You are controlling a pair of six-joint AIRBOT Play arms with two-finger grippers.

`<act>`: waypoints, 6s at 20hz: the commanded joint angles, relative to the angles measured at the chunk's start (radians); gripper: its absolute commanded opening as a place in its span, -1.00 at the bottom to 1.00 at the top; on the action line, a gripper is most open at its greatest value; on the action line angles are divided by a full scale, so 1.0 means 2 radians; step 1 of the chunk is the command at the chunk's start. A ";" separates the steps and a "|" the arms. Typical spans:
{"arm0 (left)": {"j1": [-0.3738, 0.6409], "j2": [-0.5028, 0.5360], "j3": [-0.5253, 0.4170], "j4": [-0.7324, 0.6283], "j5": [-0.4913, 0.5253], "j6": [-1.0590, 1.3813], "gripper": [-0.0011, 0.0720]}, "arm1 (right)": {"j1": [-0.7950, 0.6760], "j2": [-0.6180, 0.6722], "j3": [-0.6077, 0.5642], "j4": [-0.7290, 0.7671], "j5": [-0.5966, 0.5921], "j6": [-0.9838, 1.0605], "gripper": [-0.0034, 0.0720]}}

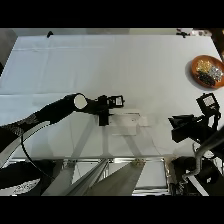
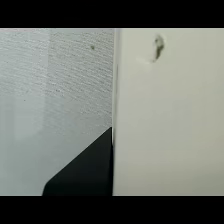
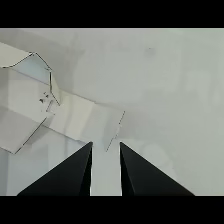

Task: Fold the box and place the chain.

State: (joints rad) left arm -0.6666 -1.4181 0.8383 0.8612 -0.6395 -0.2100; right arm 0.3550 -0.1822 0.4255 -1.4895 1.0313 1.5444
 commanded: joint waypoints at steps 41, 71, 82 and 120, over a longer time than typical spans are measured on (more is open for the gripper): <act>0.000 -0.003 0.000 -0.009 -0.023 0.117 -0.96 | 0.001 0.000 0.000 0.000 -0.013 0.000 -0.39; -0.001 -0.016 0.000 -0.056 -0.026 0.065 -0.95 | 0.001 -0.001 0.000 0.000 -0.014 0.000 -0.39; -0.001 -0.016 0.000 -0.056 -0.026 0.065 -0.95 | 0.001 -0.001 0.000 -0.002 -0.014 0.000 -0.39; -0.001 -0.016 0.000 -0.043 -0.007 0.047 -0.96 | 0.001 -0.001 0.000 0.000 -0.014 0.000 -0.39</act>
State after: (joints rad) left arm -0.6682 -1.4506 0.8383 0.7753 -0.6899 -0.0910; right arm 0.3550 -0.1829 0.4255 -1.4895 1.0031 1.5440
